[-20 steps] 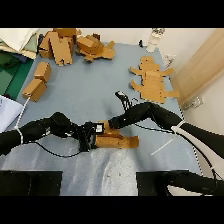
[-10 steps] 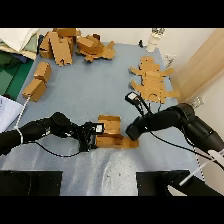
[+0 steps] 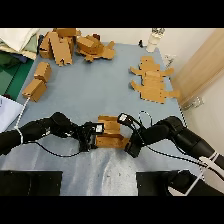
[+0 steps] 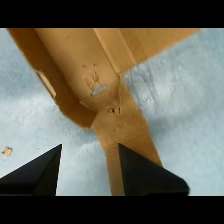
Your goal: Fold the box.
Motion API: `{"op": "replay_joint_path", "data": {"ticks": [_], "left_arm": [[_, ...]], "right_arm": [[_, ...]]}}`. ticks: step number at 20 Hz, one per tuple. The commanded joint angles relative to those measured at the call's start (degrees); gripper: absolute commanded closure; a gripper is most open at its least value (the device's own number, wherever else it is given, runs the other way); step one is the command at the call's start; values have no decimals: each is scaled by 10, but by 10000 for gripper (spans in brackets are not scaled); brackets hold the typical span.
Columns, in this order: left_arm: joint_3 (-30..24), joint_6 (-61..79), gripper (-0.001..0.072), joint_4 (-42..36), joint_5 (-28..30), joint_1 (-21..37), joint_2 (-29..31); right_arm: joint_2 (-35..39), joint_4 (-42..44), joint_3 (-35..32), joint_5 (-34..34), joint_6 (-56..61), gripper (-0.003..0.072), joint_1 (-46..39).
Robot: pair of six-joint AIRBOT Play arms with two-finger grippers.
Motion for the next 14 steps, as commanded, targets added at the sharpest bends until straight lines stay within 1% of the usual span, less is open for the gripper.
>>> {"op": "replay_joint_path", "data": {"ticks": [1,5,7,11,14], "left_arm": [[0,0,388,0,0,0,0],[0,0,388,0,0,0,0],[0,0,388,0,0,0,0],[0,0,388,0,0,0,0],[0,0,388,0,0,0,0]], "right_arm": [[-37,-6,-4,50,-11,123,8],[-69,-39,-3,100,-11,124,8],[-75,-40,-1,121,-11,124,8],[-77,-26,15,122,-11,124,8],[-78,9,16,117,-19,126,17]]}}
